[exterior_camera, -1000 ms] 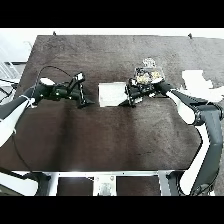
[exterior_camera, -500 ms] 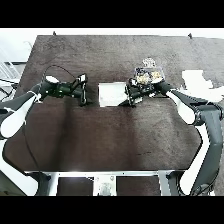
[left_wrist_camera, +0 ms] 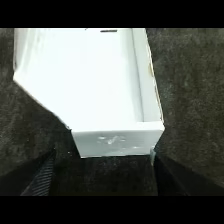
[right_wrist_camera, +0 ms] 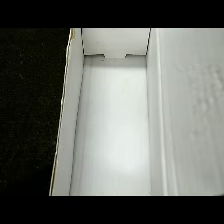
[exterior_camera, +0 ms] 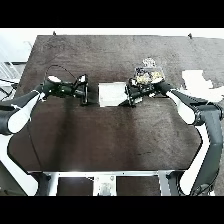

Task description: Fold the box and place the chain.

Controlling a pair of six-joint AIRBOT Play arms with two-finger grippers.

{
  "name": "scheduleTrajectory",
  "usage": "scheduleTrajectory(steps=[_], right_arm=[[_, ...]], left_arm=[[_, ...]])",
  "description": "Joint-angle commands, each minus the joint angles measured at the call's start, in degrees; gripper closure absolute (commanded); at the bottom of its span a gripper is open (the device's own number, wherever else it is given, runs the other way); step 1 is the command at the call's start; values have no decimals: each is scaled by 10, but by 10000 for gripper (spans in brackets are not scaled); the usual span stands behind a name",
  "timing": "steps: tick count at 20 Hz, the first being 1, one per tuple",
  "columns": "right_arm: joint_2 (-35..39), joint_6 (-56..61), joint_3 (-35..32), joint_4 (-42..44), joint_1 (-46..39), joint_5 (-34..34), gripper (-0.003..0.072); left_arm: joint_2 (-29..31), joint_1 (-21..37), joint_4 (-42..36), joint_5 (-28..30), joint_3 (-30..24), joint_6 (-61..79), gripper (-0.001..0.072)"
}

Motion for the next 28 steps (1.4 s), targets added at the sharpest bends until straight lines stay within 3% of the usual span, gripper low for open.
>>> scheduleTrajectory(steps=[1,11,28], right_arm=[[0,0,0,0,0,0,186],[0,0,0,0,0,0,186],[0,0,0,0,0,0,186]], left_arm=[[-12,0,-11,-20,5,7,-11],[-29,-10,-12,-22,7,22,-11],[-30,-36,-43,39,11,32,-11]])
